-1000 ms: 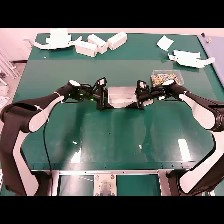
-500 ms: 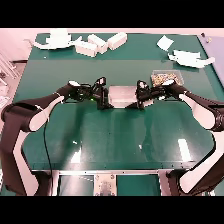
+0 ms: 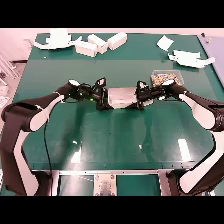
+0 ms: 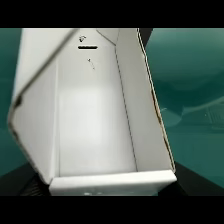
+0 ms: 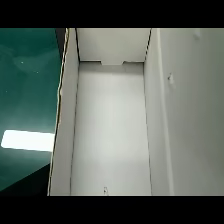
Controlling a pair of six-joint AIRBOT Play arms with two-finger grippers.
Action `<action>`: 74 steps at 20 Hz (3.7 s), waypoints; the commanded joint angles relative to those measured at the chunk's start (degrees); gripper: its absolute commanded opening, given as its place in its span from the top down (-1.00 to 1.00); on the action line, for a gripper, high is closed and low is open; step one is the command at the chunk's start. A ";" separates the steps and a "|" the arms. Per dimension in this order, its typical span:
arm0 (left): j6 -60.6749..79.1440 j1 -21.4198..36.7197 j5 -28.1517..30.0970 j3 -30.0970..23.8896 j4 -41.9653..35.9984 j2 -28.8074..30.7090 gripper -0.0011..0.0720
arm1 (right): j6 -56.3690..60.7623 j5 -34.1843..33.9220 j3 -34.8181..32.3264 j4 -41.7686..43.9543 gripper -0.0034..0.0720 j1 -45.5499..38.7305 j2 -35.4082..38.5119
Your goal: Fold the box and place the chain.
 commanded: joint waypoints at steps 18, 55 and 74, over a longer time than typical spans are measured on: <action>1.03 -0.31 1.55 -0.13 -5.81 -0.98 -0.98 | 0.07 -0.11 0.00 0.13 -0.67 0.00 0.04; -2.23 0.04 -2.01 1.97 0.96 -1.31 -0.81 | 0.07 -0.11 0.00 0.13 -0.67 0.00 0.04; 0.26 1.05 -1.14 2.08 -3.93 -2.21 -0.96 | 0.07 -0.11 0.00 0.13 -0.67 0.00 0.04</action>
